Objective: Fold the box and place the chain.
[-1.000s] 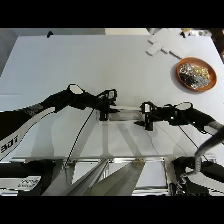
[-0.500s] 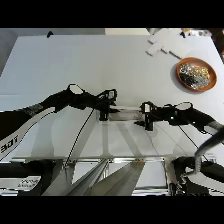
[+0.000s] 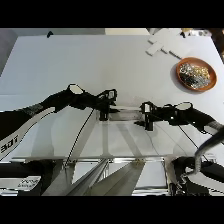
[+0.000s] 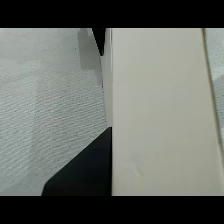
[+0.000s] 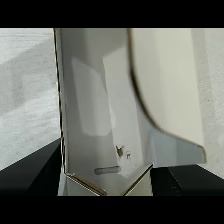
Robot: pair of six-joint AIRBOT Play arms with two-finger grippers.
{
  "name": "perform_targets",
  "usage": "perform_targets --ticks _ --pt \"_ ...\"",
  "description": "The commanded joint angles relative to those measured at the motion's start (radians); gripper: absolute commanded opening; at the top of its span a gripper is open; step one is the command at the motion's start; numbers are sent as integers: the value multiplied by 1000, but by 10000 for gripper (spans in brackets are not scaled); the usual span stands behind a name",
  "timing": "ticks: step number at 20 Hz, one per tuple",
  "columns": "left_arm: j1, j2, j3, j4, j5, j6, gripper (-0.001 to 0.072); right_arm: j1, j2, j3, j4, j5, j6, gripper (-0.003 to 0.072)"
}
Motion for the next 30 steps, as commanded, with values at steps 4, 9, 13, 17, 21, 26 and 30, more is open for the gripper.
perform_targets --ticks 4,9,13,17,21,26,30 --pt "0 0 0 -3 -9 1 62 0 -1 0 -1 1 0 482" --pt "5 41 0 3 -8 0 441 0 -1 0 -1 1 0 482" --pt "5 133 0 145 -2 -64 442 0 -1 0 -1 1 0 482" --pt "5 234 0 463 -27 -398 441 0 -1 0 -1 1 0 482" --pt "-12 357 0 560 -163 -575 99 0 -1 0 -1 1 0 482" --pt "-180 414 0 554 -169 -695 4 0 0 0 -1 1 0 482" --pt "-261 368 0 430 79 -704 4 0 0 0 -1 1 0 482"
